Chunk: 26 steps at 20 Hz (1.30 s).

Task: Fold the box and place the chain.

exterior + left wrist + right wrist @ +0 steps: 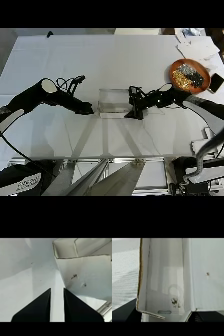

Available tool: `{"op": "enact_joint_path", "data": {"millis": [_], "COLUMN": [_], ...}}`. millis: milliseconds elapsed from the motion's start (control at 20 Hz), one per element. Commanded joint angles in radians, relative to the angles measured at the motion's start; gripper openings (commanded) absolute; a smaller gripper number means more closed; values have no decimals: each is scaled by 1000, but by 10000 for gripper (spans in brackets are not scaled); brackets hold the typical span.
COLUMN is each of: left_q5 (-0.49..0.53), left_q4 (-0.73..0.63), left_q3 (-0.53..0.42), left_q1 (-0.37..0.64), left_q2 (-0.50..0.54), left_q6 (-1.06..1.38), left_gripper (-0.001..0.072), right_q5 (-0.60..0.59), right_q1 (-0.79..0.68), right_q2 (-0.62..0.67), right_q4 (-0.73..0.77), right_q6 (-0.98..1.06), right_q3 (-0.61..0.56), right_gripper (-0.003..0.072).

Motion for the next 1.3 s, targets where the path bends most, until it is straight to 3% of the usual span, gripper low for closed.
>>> {"op": "enact_joint_path", "data": {"millis": [0, 200, 350, 500, 850, 1250], "left_q5": [-5, 23, 39, 57, 156, 220], "left_q4": [-44, -210, -235, -233, -224, -232], "left_q3": [-1, -1, -2, -2, -2, -2], "left_q1": [-2, -2, -5, -5, -8, -81], "left_q2": [3, 8, 7, 7, -8, -58], "left_q6": [12, 97, 153, 171, 166, 140], "left_gripper": [182, 218, 223, 424, 507, 509], "right_q5": [0, 0, 0, 0, 0, 0], "right_q1": [0, 0, 0, 0, 0, 0], "right_q2": [0, 0, 0, 0, 0, 0], "right_q4": [0, 0, 0, 0, 0, 0], "right_q6": [0, 0, 0, 0, 0, 0], "right_q3": [1, 1, 1, 1, 1, 1], "right_gripper": [456, 456, 456, 456, 456, 456]}}
